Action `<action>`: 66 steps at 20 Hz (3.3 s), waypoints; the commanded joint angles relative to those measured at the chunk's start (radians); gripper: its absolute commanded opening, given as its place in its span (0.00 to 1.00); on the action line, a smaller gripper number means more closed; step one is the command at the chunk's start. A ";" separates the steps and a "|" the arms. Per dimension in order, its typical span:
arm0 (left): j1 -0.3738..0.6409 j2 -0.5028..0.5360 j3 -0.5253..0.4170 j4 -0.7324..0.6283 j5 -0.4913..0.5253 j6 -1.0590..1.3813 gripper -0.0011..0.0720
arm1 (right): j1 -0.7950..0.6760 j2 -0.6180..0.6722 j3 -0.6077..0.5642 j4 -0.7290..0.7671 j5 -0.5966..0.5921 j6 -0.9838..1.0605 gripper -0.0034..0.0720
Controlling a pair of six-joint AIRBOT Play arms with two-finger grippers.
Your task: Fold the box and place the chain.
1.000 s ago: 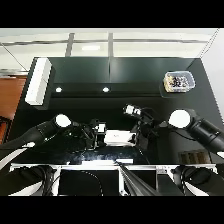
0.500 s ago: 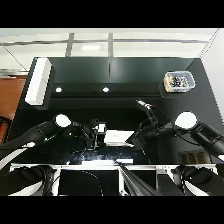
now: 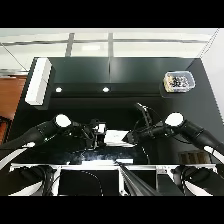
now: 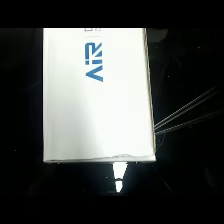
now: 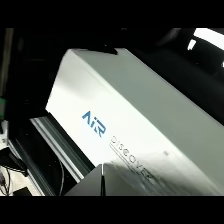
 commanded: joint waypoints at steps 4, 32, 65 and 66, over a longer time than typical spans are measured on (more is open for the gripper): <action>0.000 -0.001 0.001 0.000 0.000 0.000 0.62 | 0.001 -0.022 0.000 -0.082 -0.031 0.032 0.06; -0.164 -0.043 0.330 0.254 -0.090 -0.597 0.98 | -0.586 0.472 0.129 -0.421 0.375 0.098 0.06; -0.360 -0.160 0.353 0.642 0.000 -1.031 0.54 | -0.586 0.472 0.129 -0.429 0.369 0.102 0.06; -0.338 -0.137 0.353 0.664 -0.007 -1.080 0.53 | -0.586 0.472 0.129 -0.429 0.369 0.102 0.06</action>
